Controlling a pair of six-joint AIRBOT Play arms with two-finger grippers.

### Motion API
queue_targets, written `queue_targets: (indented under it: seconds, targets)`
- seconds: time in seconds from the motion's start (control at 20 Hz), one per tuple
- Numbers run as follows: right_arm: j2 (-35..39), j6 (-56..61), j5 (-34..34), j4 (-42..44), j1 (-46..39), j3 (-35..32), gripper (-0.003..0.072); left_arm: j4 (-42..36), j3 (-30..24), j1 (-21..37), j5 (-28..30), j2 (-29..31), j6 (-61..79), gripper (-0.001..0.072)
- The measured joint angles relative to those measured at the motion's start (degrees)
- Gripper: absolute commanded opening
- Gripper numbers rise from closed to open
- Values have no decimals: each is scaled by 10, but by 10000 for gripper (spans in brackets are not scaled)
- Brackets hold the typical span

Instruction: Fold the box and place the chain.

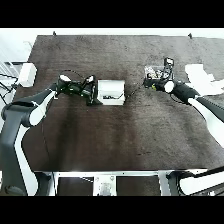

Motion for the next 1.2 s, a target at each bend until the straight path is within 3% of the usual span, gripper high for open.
queue_targets:
  seconds: [0.1, 0.25, 0.35, 0.6, 1.0, 1.2]
  targets:
    - [-38, 0, -4, 4, 4, 34, 466, 0, 0, 0, 0, 0, 0, 527]
    - [-82, 1, -8, 8, 5, 78, 346, 0, 0, 0, 0, 0, 0, 527]
    - [-99, 1, -7, 8, 5, 94, 15, 0, 0, 0, 0, 0, 0, 527]
    - [-81, -15, 17, 8, 7, 109, 9, 0, 0, 0, 0, 0, 0, 527]
    - [139, -90, 168, -2, 56, 111, 10, 0, 0, 0, 0, 0, 0, 528]
    - [214, -100, 219, -9, 99, 111, 9, 0, 0, 0, 0, 0, 0, 528]
